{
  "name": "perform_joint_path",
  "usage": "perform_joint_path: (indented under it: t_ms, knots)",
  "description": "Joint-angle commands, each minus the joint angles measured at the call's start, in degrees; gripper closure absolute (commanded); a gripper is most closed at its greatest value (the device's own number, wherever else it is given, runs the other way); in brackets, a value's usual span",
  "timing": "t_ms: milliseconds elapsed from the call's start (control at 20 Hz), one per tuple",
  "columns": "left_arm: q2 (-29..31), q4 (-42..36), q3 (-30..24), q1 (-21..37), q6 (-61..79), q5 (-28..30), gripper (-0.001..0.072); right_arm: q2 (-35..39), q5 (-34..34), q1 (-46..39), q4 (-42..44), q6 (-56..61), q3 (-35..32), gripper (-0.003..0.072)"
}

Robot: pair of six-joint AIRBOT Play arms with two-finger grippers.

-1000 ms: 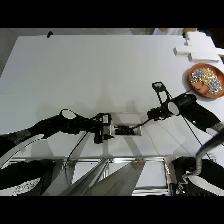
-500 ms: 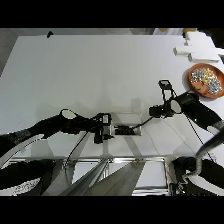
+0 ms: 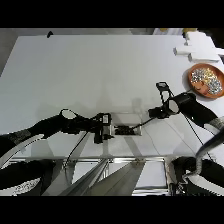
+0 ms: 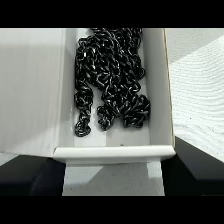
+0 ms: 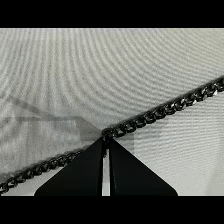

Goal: Fold the box and place the chain.

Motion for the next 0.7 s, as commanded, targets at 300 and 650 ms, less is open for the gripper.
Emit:
perform_joint_path:
  t_ms: [300, 650]
  knots:
    - [0.0, 0.0, 0.0, 0.0, 0.0, 0.0, 0.0436, 7.3, 9.8, 3.7, 0.9, -7.9, 0.0, 0.0668]
    - [0.0, 0.0, 0.0, 0.0, 0.0, 0.0, 0.0436, 23.5, 9.8, 16.9, 6.0, -6.0, 0.0, 0.0667]
